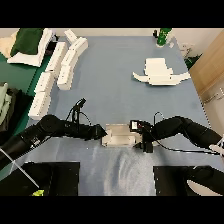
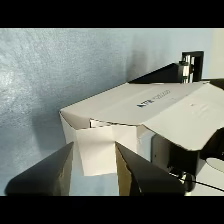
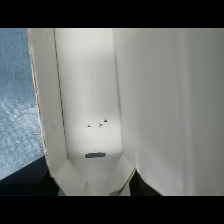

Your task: Fold the box.

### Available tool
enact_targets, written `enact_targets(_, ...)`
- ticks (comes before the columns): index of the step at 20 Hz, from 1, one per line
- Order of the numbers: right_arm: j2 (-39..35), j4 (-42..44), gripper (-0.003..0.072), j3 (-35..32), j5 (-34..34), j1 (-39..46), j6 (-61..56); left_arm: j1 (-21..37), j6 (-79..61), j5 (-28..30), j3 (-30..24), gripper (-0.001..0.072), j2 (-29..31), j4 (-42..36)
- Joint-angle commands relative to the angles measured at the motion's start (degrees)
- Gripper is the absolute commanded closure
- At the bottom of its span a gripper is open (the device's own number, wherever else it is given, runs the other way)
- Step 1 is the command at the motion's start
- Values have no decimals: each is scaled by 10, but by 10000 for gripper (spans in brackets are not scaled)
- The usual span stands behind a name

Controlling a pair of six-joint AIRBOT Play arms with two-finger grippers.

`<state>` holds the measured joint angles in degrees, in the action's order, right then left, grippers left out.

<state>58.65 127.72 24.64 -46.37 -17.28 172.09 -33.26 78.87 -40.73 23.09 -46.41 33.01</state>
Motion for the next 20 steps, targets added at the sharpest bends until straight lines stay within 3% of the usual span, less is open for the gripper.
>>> enact_targets(1,0,0,178,0,0,0,0,-3,2,-8,1,308,-4,-4)
enact_targets(3,0,0,178,0,0,0,0,-28,40,18,5,309,-4,11)
enact_targets(7,0,0,178,0,0,0,0,-115,269,31,54,310,-35,210)
enact_targets(9,0,0,178,0,0,0,0,-156,360,24,80,310,-58,274)
enact_targets(16,0,0,178,0,0,0,0,-235,555,-57,173,312,-152,421)
enact_targets(17,0,0,178,0,0,0,0,-240,572,-76,188,366,-166,437)
enact_targets(20,0,0,178,0,0,0,0,-243,610,-127,233,366,-209,457)
